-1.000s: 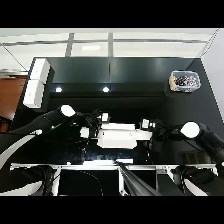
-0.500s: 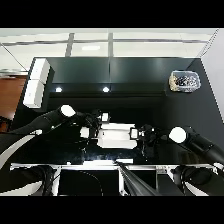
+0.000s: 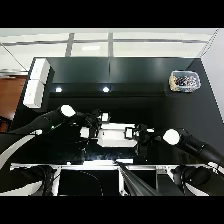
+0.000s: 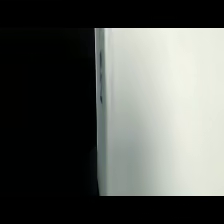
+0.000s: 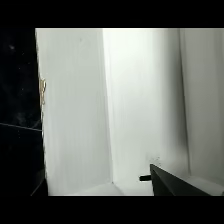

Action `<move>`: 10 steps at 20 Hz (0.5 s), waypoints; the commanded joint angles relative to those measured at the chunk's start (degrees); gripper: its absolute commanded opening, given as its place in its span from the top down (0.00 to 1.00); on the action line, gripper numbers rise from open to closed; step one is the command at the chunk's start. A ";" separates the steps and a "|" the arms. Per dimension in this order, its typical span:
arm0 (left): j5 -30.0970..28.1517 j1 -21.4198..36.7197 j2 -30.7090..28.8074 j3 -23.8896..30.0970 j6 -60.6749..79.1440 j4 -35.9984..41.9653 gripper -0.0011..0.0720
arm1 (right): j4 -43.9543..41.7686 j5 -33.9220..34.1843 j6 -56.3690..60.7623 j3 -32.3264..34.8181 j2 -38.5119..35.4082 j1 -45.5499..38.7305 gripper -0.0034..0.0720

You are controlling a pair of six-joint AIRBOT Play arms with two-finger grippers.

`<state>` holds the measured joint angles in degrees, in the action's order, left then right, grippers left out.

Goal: Fold the box and place the chain.

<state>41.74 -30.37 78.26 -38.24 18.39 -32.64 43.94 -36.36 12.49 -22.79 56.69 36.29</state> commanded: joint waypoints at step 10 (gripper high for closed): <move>0.02 -0.02 0.04 0.02 0.04 0.00 0.95 | -0.31 1.42 2.03 -0.52 -5.18 -4.39 0.05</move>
<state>41.74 -30.37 78.26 -38.24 18.28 -32.64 43.75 -35.00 14.39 -22.98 52.18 32.40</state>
